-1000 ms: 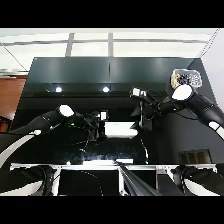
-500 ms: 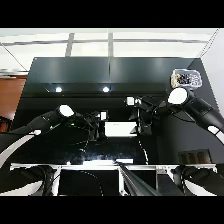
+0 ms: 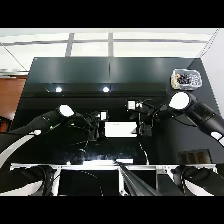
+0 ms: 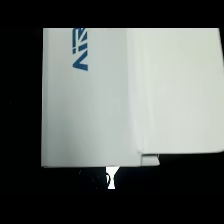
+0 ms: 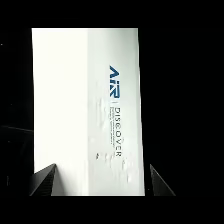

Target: Fold the box and place the chain.

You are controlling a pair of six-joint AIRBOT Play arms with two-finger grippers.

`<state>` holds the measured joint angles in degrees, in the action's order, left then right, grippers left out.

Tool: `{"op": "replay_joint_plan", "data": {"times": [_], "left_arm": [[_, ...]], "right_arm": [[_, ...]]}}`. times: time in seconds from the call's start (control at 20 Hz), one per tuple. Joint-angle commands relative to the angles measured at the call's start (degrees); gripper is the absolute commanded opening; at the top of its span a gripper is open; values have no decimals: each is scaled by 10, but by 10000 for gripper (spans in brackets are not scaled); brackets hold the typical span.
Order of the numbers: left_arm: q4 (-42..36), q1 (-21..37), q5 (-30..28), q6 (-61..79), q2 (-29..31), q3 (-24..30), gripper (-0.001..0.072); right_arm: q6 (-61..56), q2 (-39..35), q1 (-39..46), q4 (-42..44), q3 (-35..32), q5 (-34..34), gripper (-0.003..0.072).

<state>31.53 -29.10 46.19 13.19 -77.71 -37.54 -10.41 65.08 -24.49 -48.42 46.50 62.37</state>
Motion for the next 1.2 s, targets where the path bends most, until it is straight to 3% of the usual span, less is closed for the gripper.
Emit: {"op": "replay_joint_plan", "data": {"times": [0.0,0.55,0.6,0.65,0.7,0.8,1.15], "left_arm": [[0,0,0,0,0,0,485],[0,0,1,0,0,0,485],[0,0,1,0,0,0,485],[0,0,1,0,0,0,485],[0,0,1,0,0,0,485],[0,0,1,0,0,0,485],[0,0,1,0,0,0,485]], "right_arm": [[6,-1,-12,0,-13,-18,720],[5,-1,-40,-18,-13,-48,720],[6,-1,-40,-18,-13,-52,701],[5,-1,-40,-18,-13,-51,514],[5,-1,-40,-17,-13,-50,462],[3,-1,-40,-16,-13,-48,412],[-14,-1,-40,-16,-13,-47,411]]}}
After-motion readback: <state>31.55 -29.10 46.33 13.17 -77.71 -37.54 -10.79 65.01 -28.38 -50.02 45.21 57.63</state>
